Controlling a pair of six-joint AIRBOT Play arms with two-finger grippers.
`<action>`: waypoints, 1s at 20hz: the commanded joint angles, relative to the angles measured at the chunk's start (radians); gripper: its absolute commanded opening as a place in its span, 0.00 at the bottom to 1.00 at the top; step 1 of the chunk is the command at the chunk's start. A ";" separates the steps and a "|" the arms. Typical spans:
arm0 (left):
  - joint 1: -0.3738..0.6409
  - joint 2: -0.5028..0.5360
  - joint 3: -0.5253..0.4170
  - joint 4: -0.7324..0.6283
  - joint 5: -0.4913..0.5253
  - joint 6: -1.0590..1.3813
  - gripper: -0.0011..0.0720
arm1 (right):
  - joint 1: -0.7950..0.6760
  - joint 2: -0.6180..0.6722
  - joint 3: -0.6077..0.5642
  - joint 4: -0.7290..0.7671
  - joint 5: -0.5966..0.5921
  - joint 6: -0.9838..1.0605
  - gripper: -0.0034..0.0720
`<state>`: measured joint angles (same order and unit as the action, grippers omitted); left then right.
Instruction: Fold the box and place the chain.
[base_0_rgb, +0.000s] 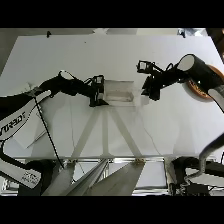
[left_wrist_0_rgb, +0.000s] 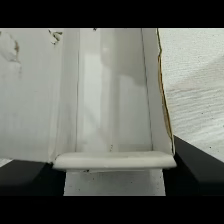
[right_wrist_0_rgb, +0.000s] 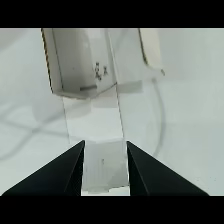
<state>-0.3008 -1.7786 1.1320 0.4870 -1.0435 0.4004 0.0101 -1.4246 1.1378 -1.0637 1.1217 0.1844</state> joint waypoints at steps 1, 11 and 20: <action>0.000 0.000 0.000 0.000 0.000 0.000 0.46 | -0.001 -0.044 0.000 -0.048 0.017 -0.106 0.46; 0.000 0.000 0.000 0.000 0.000 0.000 0.46 | 0.098 -0.237 0.000 0.126 -0.072 -0.221 0.35; 0.000 0.000 0.000 0.000 0.000 -0.001 0.46 | 0.133 -0.238 0.000 0.149 -0.136 -0.219 0.18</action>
<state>-0.3000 -1.7786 1.1320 0.4938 -1.0416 0.4007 0.1371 -1.6608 1.1374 -0.9382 1.0084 -0.0353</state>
